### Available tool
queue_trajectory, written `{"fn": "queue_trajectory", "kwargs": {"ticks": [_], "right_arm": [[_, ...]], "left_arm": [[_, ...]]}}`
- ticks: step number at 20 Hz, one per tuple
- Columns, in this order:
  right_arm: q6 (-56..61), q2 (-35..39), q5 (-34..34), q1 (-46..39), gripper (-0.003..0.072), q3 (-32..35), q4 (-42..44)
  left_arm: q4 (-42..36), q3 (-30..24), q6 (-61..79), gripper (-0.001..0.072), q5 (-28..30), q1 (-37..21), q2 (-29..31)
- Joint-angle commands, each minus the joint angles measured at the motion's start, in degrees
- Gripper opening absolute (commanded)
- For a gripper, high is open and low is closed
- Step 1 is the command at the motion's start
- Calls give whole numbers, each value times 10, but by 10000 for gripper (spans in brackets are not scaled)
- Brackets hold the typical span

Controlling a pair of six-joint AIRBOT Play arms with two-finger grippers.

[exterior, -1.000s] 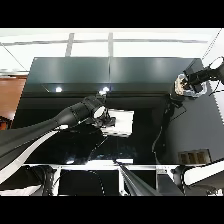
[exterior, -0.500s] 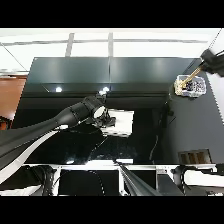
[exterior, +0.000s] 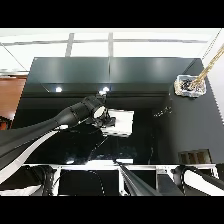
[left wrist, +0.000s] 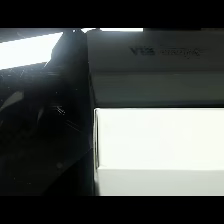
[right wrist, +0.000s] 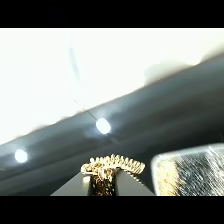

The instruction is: Fold the box and place the chain.

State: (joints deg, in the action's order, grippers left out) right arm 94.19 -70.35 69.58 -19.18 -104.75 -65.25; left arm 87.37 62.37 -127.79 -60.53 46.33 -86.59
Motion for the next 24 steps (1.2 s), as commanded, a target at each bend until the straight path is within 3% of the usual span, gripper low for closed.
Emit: {"fn": "queue_trajectory", "kwargs": {"ticks": [1, 8, 17, 20, 24], "right_arm": [[-19, 29, 37, 0, 11, -39, 37], [-67, 112, 92, 47, 11, -22, 102], [-133, 131, 278, 233, 11, -9, 125], [-128, 131, 274, 273, 11, 1, 160], [-127, 128, 220, 310, 10, 54, 230]], "left_arm": [[0, 0, 0, 26, 0, 0, 0], [0, 0, 0, 26, 0, 0, 0], [0, 0, 0, 26, -1, 0, 0], [0, 0, 0, 26, 0, 0, 0], [0, 0, 0, 26, -1, 0, 0]]}}
